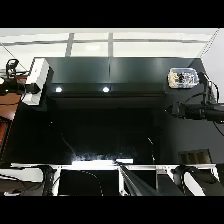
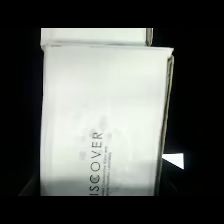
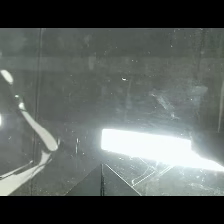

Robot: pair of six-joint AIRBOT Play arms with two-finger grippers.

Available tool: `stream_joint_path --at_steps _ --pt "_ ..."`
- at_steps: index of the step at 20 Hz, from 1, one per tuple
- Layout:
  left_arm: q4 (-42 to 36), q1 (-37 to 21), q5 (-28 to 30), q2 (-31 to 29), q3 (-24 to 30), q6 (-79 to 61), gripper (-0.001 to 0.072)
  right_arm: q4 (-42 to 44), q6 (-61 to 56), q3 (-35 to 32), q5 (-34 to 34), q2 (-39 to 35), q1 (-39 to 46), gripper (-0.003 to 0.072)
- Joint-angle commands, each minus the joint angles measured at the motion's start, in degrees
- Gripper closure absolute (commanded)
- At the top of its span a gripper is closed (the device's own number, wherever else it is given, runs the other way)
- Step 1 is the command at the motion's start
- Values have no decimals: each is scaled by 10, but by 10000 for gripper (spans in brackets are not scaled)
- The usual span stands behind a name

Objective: Fold the box and place the chain.

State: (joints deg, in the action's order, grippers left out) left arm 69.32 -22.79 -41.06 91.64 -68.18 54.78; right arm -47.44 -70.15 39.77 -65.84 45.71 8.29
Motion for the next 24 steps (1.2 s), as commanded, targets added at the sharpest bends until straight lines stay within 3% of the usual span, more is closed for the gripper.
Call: stream_joint_path --at_steps 1,7,8,9,10,12,13,16,18,20,22,24 --pt "32 5 10 13 -33 13 -2 0 -5 0 -3 0 0 681" --pt "51 7 -125 -63 -143 78 0 0 -3 0 -21 0 0 681" --pt "50 7 -148 -83 -143 108 43 0 0 0 -33 0 0 681" --pt "47 7 -179 -100 -143 143 329 0 11 0 -51 -1 0 681" --pt "29 7 -218 -116 -138 155 682 -3 20 0 -71 -4 0 681" --pt "-40 21 -259 -162 -99 151 689 -28 20 0 -69 -30 0 681" --pt "-54 39 -248 -196 -60 140 689 -41 20 -1 -50 -51 -1 682" --pt "-58 135 -111 -351 132 123 689 -93 21 -28 101 -124 -34 681" --pt "-54 199 7 -450 279 121 687 -122 23 -64 210 -129 -61 680" --pt "-54 231 66 -518 378 121 687 -157 23 -99 301 -119 -71 683" --pt "-52 233 76 -553 417 121 686 -180 23 -117 337 -110 -70 683" --pt "-49 229 80 -560 420 121 686 -191 22 -117 335 -109 -70 683"
